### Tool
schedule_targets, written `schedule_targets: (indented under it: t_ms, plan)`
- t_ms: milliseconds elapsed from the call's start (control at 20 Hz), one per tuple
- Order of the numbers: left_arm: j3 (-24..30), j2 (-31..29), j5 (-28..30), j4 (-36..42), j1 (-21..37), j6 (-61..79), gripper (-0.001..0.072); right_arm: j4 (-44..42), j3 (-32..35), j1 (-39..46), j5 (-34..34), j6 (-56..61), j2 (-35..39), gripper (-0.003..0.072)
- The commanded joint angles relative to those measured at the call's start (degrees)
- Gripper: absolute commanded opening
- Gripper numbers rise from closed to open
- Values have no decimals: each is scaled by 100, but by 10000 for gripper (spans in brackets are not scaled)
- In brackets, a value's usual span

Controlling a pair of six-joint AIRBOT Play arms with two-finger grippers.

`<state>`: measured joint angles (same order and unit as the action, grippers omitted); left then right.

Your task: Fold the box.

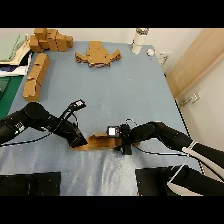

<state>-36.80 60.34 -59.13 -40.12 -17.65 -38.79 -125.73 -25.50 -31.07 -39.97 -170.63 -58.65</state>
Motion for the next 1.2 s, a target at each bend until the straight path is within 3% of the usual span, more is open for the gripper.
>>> schedule_targets:
  t_ms: [0, 50, 300, 600, 750, 1150]
  plan:
    - [-2, -33, -776, 186, -234, -1388, 58, 0, -2, 2, 2, 4, 4, 581]
    - [-2, 4, -767, 400, -420, -1554, 12, 0, -2, 2, 2, 4, 4, 581]
    - [-7, 568, 417, 2402, -1250, -2100, 12, 15, -2, 2, 2, 4, 4, 581]
    - [-15, 824, 1390, 2767, -601, -2105, 12, 17, -2, 2, 0, 4, 4, 581]
    - [-22, 863, 1945, 2822, -560, -2105, 11, 17, -2, 0, 2, 4, 4, 580]
    - [-107, 1519, 2105, 2717, -560, -2079, 11, 66, -2, 2, 4, 2, 4, 581]
